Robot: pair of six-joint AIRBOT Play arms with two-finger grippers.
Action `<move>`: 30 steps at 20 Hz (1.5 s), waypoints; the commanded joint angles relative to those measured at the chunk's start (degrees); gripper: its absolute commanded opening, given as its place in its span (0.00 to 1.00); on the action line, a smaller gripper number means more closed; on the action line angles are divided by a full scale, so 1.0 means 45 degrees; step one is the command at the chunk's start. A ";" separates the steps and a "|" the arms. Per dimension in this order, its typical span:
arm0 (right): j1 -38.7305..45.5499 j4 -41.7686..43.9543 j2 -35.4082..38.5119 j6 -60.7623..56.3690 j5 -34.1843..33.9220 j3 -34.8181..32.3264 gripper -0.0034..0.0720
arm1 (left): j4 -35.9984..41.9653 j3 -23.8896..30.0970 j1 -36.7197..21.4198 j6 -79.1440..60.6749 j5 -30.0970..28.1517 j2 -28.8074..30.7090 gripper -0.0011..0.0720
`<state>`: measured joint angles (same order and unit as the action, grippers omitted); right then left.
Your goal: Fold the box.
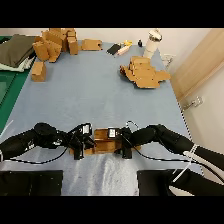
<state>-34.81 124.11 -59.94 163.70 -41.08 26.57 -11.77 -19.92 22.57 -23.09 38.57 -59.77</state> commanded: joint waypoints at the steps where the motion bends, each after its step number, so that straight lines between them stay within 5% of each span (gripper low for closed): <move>1: 0.0010 0.0024 0.0005 -0.0029 0.0010 0.0005 0.63 | 0.0117 -0.0005 0.0151 0.0005 -0.0141 -0.0034 0.16; 7: 0.0010 0.0024 0.0005 -0.0029 0.0005 0.0005 0.63 | 0.0155 -0.0005 0.0151 0.0000 -0.0112 -0.0034 0.20; 8: 0.0010 0.0019 0.0005 -0.0029 0.0010 0.0005 0.63 | 0.0151 -0.0005 0.0155 0.0000 -0.0097 -0.0034 0.32; 9: 0.0010 0.0024 0.0005 -0.0029 0.0005 0.0005 0.63 | 0.0151 -0.0005 0.0151 0.0000 -0.0039 -0.0034 0.66; 10: 0.0010 0.0024 0.0005 -0.0029 0.0005 0.0005 0.63 | 0.0146 -0.0005 0.0151 0.0000 0.0005 -0.0034 0.76; 19: 0.0010 0.0024 0.0005 -0.0029 0.0005 0.0005 0.63 | -0.0107 -0.0024 0.0146 0.0801 -0.0233 -0.0010 0.75; 20: 0.0010 0.0024 0.0005 -0.0029 0.0005 0.0005 0.63 | -0.0588 -0.0053 0.0117 0.1661 -0.0476 0.0083 0.68; 22: 0.0010 0.0024 0.0005 -0.0029 0.0005 0.0005 0.63 | -0.2540 -0.0136 0.0117 0.3895 -0.1064 0.0617 0.20; 23: 0.0010 0.0024 0.0005 -0.0029 0.0010 0.0005 0.63 | -0.3594 -0.0223 0.0112 0.5095 -0.1156 0.1005 0.03; 27: 0.0010 0.0024 0.0005 -0.0029 0.0005 0.0005 0.63 | -0.9481 -0.0690 -0.0155 1.2794 -0.0500 0.3458 0.03; 30: 0.0010 0.0019 0.0005 -0.0029 0.0005 0.0005 0.63 | -1.3784 -0.1336 -0.1287 2.2003 0.2827 0.5484 0.03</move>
